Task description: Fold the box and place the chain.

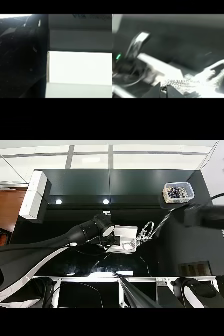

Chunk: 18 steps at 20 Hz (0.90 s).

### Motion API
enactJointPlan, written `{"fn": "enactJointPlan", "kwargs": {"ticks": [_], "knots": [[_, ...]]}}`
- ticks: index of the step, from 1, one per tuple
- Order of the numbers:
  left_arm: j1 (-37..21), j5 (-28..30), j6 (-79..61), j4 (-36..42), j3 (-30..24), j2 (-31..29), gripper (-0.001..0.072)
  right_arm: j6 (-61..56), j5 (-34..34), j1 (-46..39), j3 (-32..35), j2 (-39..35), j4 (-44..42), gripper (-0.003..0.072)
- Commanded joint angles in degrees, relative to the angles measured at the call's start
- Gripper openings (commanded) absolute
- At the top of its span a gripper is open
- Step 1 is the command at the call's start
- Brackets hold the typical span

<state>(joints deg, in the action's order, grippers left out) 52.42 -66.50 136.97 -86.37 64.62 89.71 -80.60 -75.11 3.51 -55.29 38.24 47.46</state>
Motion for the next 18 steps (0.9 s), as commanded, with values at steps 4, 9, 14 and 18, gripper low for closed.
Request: {"fn": "enactJointPlan", "kwargs": {"ticks": [4,9,14,18], "knots": [[0.0,0.0,0.0,0.1,0.1,0.0,0.0033,-0.8,9.7,13.6,6.5,1.9,-6.9,0.0015],[0.0,0.0,0.0,0.1,0.1,0.0,0.0033,-0.8,11.0,15.5,6.5,3.0,-7.0,0.0015],[0.0,0.0,0.0,0.1,0.1,0.0,0.0033,-0.8,10.5,15.5,6.5,3.0,-7.0,0.0015],[0.0,0.0,0.0,0.1,0.1,0.0,0.0033,-1.2,7.2,15.5,6.5,3.0,-7.0,0.0014]]}}
